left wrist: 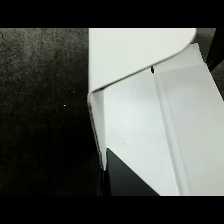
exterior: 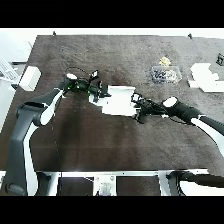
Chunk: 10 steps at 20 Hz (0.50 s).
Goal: Fold the box and place the chain.
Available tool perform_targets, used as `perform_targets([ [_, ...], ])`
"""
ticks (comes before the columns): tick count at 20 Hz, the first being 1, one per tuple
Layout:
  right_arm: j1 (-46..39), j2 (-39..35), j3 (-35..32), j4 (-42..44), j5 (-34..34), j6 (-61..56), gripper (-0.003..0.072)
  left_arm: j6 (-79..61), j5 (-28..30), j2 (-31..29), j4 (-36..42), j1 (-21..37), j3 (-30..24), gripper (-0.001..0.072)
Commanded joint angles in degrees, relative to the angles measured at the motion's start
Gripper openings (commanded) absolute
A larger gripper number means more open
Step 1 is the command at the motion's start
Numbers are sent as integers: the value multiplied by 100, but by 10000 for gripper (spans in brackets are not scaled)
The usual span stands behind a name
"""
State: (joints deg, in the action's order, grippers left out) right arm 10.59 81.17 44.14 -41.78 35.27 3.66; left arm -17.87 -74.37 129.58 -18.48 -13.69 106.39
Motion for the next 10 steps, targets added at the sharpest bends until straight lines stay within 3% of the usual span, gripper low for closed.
perform_targets([
  [1,4,-2,-31,391,-503,4,646,-2,2,-2,2,7,0,23],
  [10,-7,-289,131,391,-601,264,646,-2,2,-2,2,7,0,23],
])
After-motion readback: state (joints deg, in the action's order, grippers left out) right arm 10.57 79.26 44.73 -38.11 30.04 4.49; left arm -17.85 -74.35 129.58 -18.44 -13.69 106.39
